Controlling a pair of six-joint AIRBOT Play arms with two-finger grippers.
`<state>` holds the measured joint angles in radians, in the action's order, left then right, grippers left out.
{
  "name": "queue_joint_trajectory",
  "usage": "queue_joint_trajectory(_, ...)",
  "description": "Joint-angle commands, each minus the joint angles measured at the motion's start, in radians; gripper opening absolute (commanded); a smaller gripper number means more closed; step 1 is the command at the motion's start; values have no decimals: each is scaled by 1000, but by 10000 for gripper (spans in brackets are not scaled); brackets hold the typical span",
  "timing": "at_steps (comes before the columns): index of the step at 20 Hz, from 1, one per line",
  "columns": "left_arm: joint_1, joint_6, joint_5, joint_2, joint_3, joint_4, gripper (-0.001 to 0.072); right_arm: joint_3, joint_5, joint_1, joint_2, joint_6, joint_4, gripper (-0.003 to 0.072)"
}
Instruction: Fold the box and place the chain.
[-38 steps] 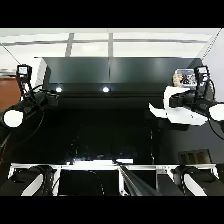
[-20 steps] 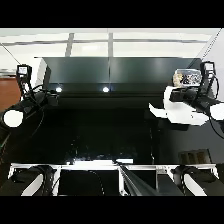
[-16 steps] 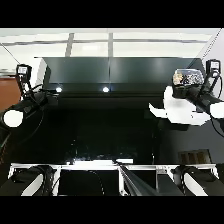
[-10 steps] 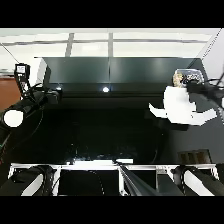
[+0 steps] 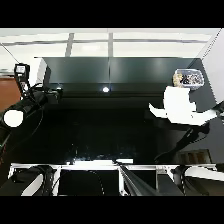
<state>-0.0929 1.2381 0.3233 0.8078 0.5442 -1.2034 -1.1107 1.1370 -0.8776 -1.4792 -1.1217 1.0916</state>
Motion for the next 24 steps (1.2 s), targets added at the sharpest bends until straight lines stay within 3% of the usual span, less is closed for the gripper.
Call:
queue_joint_trajectory(1,-2,0,0,0,-1,19,710,-37,199,-26,-114,186,-122,709)
queue_joint_trajectory(3,-2,0,1,1,-1,19,710,-39,175,7,-134,211,-122,709)
queue_joint_trajectory(4,-2,0,3,1,-1,19,710,-40,166,23,-137,224,-117,617)
queue_joint_trajectory(5,-4,0,5,1,-1,19,710,-49,161,35,-137,240,-103,355)
queue_joint_trajectory(6,-5,0,8,1,-1,19,710,-66,177,42,-137,246,-90,182)
queue_joint_trajectory(7,-5,0,13,1,-1,19,710,-89,215,44,-134,266,-89,69)
queue_joint_trajectory(8,-5,0,19,1,-1,19,710,-116,264,45,-126,282,-93,18)
queue_joint_trajectory(11,-5,0,29,1,-1,19,710,-124,336,49,-55,290,-142,17)
queue_joint_trajectory(13,-5,0,33,1,-1,24,709,-64,336,49,12,316,-264,18)
queue_joint_trajectory(15,-5,0,59,6,-1,55,709,84,303,54,109,408,-518,18)
queue_joint_trajectory(17,-13,0,92,26,-3,182,710,267,265,108,229,528,-701,18)
queue_joint_trajectory(20,-91,-5,87,91,-1,251,709,515,68,287,395,590,-803,18)
queue_joint_trajectory(24,-243,-5,89,234,62,286,709,705,-203,658,441,595,-902,18)
